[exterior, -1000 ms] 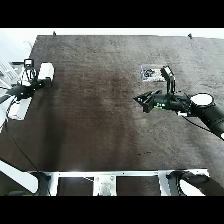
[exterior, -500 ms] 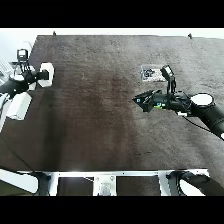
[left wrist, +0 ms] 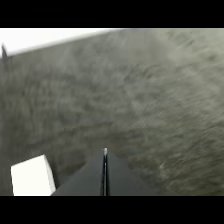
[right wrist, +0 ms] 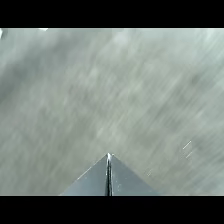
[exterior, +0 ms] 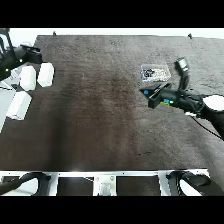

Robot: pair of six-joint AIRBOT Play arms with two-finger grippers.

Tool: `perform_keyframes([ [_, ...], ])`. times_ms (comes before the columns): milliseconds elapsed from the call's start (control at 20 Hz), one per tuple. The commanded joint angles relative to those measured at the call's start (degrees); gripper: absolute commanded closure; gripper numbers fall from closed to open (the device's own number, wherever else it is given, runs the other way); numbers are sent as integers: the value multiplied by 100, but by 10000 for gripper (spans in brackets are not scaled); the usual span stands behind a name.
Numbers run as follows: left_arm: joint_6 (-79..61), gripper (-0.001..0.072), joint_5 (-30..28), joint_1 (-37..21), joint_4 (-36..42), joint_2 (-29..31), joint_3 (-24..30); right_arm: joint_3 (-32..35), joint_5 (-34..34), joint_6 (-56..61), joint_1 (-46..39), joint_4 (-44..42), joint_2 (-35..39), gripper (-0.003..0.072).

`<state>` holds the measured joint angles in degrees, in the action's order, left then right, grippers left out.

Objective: Fold the box and place the chain.

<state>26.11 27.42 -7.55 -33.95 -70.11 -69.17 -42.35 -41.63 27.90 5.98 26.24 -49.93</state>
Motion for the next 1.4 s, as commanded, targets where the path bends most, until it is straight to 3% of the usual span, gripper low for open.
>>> perform_keyframes([
  [0,-492,694,-498,616,15,1292,710,31,938,262,2,345,927,677],
  [150,-715,694,-1285,1432,31,2273,1856,433,1403,343,0,765,1683,677],
  [350,-739,694,-1707,2197,39,3097,3399,1692,1829,343,-2,791,2599,678],
  [600,-710,692,-2103,2776,273,3368,4896,3217,2107,343,0,785,3314,676],
  [700,-706,689,-2096,2809,470,3368,5108,3484,2105,341,0,785,3388,676],
  [1350,-664,688,-2199,2809,485,3368,5115,3482,2216,339,0,787,3405,676],
])
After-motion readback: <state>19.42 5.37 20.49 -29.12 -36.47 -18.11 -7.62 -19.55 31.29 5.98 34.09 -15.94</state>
